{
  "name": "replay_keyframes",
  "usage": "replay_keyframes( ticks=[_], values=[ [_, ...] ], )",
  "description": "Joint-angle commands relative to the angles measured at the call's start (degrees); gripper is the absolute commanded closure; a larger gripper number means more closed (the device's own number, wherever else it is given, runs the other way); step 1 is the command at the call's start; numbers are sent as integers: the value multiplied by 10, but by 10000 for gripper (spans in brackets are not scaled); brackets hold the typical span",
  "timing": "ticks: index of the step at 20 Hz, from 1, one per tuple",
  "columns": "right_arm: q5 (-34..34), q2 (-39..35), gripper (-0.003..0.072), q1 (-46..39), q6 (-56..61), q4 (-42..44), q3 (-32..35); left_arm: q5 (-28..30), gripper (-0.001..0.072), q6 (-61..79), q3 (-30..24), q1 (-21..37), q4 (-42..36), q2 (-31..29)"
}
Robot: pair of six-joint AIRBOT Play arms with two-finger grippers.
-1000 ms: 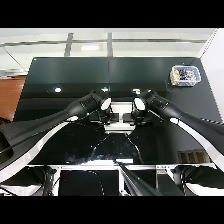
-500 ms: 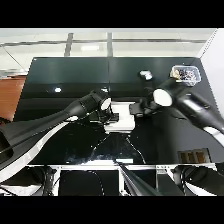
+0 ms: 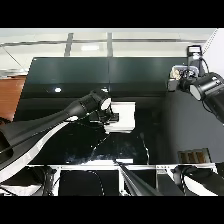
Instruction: Fold the box and place the chain.
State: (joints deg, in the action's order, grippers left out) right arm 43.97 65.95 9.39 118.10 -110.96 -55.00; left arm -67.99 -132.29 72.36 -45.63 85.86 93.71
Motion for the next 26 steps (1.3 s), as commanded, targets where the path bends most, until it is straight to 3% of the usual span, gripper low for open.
replay_keyframes(
  ticks=[1, 3, 7, 9, 11, 15, 25, 26],
  values=[
    [-103, 87, -34, -107, 17, 134, -33, 0, 679, 0, 0, 0, 0, 0],
    [-36, 164, -34, -139, 20, 205, -138, 0, 679, 0, 0, 0, 0, 0],
    [181, 341, -34, -179, 87, 269, -406, 0, 679, 0, 0, 0, 0, 0],
    [219, 404, -34, -199, 100, 323, -493, 0, 679, 0, 0, 0, 0, 0],
    [223, 436, 34, -220, 120, 376, -521, 0, 679, 0, 0, 0, 0, 0],
    [198, 461, 75, -244, 129, 443, -521, 0, 679, 0, 0, 0, 0, 0],
    [178, 504, 79, -243, 119, 458, -521, 0, 679, 0, 0, 0, 0, 0],
    [178, 504, 163, -243, 108, 455, -521, 0, 678, 0, 0, 0, 0, 0]
  ],
)
